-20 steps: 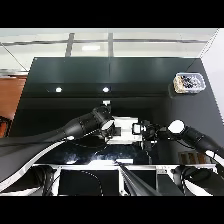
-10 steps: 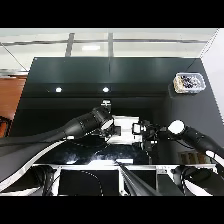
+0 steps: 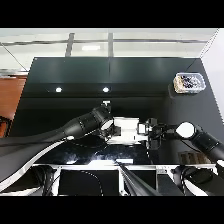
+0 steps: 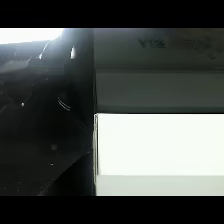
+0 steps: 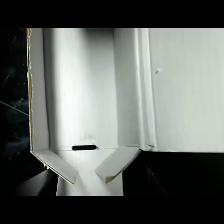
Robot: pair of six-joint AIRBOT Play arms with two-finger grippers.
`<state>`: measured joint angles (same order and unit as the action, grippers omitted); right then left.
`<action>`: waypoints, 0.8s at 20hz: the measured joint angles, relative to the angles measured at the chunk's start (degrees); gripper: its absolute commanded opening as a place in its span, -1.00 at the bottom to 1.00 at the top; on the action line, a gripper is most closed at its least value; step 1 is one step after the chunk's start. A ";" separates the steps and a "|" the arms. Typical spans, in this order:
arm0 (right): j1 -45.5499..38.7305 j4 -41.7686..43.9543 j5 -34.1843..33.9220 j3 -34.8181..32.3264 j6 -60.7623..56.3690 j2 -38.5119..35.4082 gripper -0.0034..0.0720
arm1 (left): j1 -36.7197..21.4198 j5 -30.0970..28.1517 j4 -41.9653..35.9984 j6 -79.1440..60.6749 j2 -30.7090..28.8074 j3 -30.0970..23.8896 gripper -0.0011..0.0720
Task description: Fold the box and place the chain.
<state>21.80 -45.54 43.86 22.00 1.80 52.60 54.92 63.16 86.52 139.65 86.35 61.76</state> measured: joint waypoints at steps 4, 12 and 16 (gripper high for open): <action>-0.11 -0.76 0.50 -0.02 0.31 -0.66 0.43 | 0.00 -0.02 0.00 0.00 0.00 0.00 -0.89; 1.09 6.08 0.44 -0.02 0.94 2.58 -0.49 | 0.00 -0.07 0.02 0.02 0.00 0.00 -0.89; 1.99 9.44 -1.07 -0.04 0.96 3.69 -0.49 | 0.00 -0.81 0.07 0.02 0.00 0.00 -0.89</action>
<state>23.79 -36.10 42.78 21.96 2.76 56.29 54.92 62.35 86.59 139.68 86.35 61.76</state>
